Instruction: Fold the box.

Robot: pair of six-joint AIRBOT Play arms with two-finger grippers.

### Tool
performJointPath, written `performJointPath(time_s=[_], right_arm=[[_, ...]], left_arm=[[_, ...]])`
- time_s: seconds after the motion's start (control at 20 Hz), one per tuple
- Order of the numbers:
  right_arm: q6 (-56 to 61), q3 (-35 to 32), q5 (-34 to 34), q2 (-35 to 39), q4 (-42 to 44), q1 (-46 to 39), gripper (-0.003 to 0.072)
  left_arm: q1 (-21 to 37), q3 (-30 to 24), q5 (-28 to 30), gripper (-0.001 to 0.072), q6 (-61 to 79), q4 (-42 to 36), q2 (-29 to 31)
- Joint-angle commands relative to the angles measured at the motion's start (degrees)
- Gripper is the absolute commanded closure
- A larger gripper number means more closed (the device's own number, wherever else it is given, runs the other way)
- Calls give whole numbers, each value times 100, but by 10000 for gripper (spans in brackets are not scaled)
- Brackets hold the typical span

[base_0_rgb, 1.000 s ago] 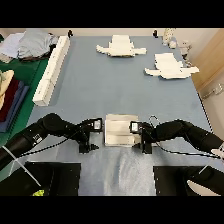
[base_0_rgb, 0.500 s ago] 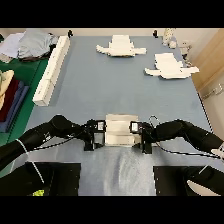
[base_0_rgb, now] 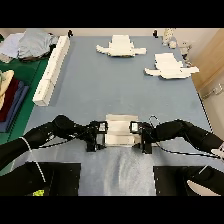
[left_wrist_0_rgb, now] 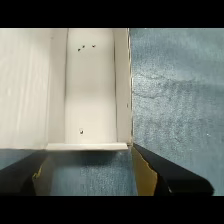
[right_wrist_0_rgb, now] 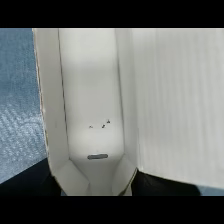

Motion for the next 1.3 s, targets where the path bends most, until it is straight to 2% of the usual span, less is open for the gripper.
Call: performJointPath(time_s=[0.0,0.65,1.15,1.2,1.25], right_arm=[[2,-2,0,-2,2,2,143],[2,-2,0,-2,2,2,143],[2,-2,0,-2,2,2,143],[2,-2,0,-2,2,2,143],[2,-2,0,-2,2,2,143]], left_arm=[[-136,17,20,21,138,-114,-197],[-396,76,643,22,-376,-131,-330],[-498,94,629,24,-507,59,-345],[-498,94,625,91,-503,59,-345],[-498,94,605,206,-487,79,-345]])
